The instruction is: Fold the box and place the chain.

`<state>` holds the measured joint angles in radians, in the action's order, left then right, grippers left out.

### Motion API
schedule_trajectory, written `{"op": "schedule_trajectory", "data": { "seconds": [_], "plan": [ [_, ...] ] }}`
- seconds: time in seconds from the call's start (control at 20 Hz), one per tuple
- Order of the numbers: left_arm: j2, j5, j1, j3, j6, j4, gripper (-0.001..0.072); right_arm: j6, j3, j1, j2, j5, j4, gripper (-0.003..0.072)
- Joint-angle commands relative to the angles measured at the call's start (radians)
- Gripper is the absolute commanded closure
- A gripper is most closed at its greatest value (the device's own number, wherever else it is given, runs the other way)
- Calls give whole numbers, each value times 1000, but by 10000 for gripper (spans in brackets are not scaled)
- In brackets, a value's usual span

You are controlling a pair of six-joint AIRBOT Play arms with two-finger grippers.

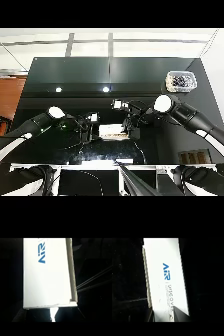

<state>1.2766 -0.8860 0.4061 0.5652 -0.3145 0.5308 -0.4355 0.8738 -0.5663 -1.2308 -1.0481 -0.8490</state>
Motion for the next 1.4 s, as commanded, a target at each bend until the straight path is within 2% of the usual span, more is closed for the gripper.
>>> {"op": "schedule_trajectory", "data": {
  "seconds": [0.0,0.5,0.6,1.35],
  "plan": [
    [1,0,0,0,2,0,207,-10,0,-3,0,-3,-9,423],
    [1,0,0,0,2,0,207,-32,-2,-3,0,-29,-42,401],
    [1,0,0,0,2,0,207,-33,-2,-3,0,-29,-42,300],
    [1,0,0,0,2,0,207,-94,-4,-37,-18,5,-55,301]
  ]
}}
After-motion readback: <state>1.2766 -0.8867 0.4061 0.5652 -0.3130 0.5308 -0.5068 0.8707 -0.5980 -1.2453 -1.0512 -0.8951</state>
